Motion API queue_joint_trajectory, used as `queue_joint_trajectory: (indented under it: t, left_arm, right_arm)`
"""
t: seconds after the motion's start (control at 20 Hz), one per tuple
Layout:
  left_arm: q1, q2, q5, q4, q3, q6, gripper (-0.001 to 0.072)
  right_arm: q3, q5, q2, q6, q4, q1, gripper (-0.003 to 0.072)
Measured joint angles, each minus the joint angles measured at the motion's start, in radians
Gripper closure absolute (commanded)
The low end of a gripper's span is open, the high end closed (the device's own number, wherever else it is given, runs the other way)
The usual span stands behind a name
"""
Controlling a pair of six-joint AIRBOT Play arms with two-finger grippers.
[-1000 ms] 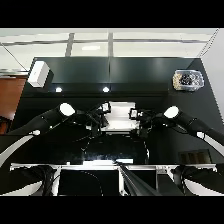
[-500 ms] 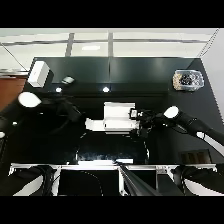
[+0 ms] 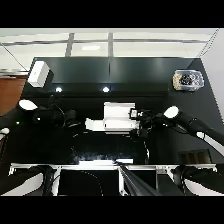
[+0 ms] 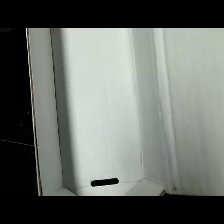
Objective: Fold the box and place the chain.
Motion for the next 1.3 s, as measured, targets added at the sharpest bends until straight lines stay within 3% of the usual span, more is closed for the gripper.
queue_joint_trajectory:
  t: [0.2, 0.5, 0.55, 0.6, 0.65, 0.9, 1.3]
  left_arm:
    - [-0.069, -0.132, -0.008, -0.159, 0.001, 0.069, 0.0683]
    - [-0.137, -0.224, -0.021, -0.233, 0.073, 0.145, 0.0666]
    - [-0.142, -0.227, -0.036, -0.239, 0.092, 0.165, 0.0537]
    - [-0.148, -0.229, -0.047, -0.244, 0.111, 0.184, 0.0285]
    - [-0.153, -0.230, -0.064, -0.248, 0.134, 0.209, 0.0081]
    - [-0.193, -0.232, -0.144, -0.245, 0.235, 0.277, 0.0080]
    - [-0.329, -0.232, -0.109, -0.093, 0.308, 0.218, 0.0090]
  right_arm:
    - [0.000, 0.000, 0.000, 0.000, 0.000, 0.000, 0.0608]
    - [0.000, 0.000, 0.000, 0.000, 0.000, 0.000, 0.0608]
    - [0.000, 0.000, 0.000, 0.000, 0.000, 0.000, 0.0608]
    - [0.000, 0.000, 0.000, 0.000, 0.000, 0.000, 0.0608]
    - [0.000, 0.000, 0.000, 0.000, 0.000, 0.000, 0.0608]
    - [0.000, 0.000, 0.000, 0.000, 0.000, 0.000, 0.0608]
    - [0.000, 0.000, 0.000, 0.000, 0.000, 0.000, 0.0608]
